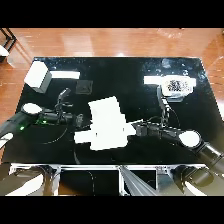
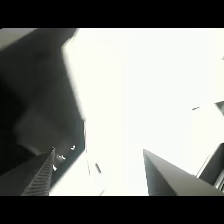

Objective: Fold the box and place the chain.

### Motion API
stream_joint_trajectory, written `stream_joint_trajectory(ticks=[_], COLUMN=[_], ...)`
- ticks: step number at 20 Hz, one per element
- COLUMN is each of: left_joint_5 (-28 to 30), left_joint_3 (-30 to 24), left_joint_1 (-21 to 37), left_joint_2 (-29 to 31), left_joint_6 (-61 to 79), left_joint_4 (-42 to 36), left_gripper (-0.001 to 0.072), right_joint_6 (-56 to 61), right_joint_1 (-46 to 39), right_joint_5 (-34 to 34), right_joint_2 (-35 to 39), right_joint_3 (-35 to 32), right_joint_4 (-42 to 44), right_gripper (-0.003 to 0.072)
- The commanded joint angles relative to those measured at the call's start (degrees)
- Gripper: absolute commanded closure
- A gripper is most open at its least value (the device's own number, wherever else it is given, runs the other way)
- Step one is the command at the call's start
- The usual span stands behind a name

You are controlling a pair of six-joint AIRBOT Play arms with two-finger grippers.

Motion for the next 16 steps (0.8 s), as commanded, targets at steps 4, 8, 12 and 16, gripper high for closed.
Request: stream_joint_trajectory(ticks=[4,8,12,16], left_joint_5=[-14.56,-18.88,-18.84,-19.06], left_joint_3=[7.34,9.55,9.53,9.55], left_joint_1=[0.13,0.09,-0.85,-3.69], left_joint_2=[-15.69,-20.5,-20.55,-20.57], left_joint_6=[19.32,22.21,22.6,24.63], left_joint_4=[-6.01,-5.57,-2.1,-0.48], left_gripper=[0.0084,0.0098,0.0161,0.0161], right_joint_6=[-0.02,-0.02,-0.02,-0.02], right_joint_1=[0.39,0.39,0.37,0.37], right_joint_5=[2.21,2.29,2.29,2.27], right_joint_2=[0.02,0.02,0.02,0.02], right_joint_3=[-0.07,-0.07,-0.07,-0.07], right_joint_4=[-0.02,-0.04,-0.07,-0.04], right_gripper=[0.0665,0.0665,0.0665,0.0665])
